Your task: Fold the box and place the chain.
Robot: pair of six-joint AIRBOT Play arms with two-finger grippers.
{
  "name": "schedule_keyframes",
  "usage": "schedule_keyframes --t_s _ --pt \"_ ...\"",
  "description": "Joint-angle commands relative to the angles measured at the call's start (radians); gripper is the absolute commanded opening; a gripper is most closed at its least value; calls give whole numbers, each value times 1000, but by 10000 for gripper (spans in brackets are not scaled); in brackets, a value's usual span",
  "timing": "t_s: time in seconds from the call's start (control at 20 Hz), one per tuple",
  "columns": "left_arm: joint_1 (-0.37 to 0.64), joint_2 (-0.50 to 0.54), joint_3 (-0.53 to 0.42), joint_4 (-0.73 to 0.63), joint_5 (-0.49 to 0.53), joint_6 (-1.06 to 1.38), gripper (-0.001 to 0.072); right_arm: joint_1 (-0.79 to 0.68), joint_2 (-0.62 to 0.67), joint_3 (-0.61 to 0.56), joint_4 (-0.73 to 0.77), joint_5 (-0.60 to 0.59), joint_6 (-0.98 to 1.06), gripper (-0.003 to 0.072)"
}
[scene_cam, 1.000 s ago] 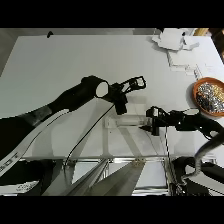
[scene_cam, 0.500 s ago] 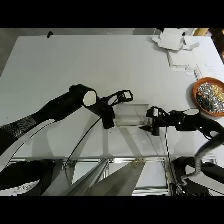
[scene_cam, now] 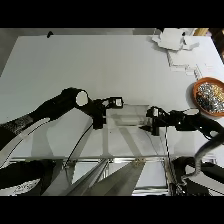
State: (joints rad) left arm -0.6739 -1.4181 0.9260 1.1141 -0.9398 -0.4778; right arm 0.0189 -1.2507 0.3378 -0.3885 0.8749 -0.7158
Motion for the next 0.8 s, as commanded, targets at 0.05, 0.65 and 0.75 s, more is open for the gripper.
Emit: schedule_keyframes --t_s 0.05,0.65,0.75 --pt "3 -2 -21 -76 76 254 396 0 1 1 0 0 0 415" --pt "-32 -41 -40 -234 107 343 162 0 1 1 0 0 0 415" --pt "-35 -50 -40 -258 126 343 75 0 1 1 0 0 0 415"
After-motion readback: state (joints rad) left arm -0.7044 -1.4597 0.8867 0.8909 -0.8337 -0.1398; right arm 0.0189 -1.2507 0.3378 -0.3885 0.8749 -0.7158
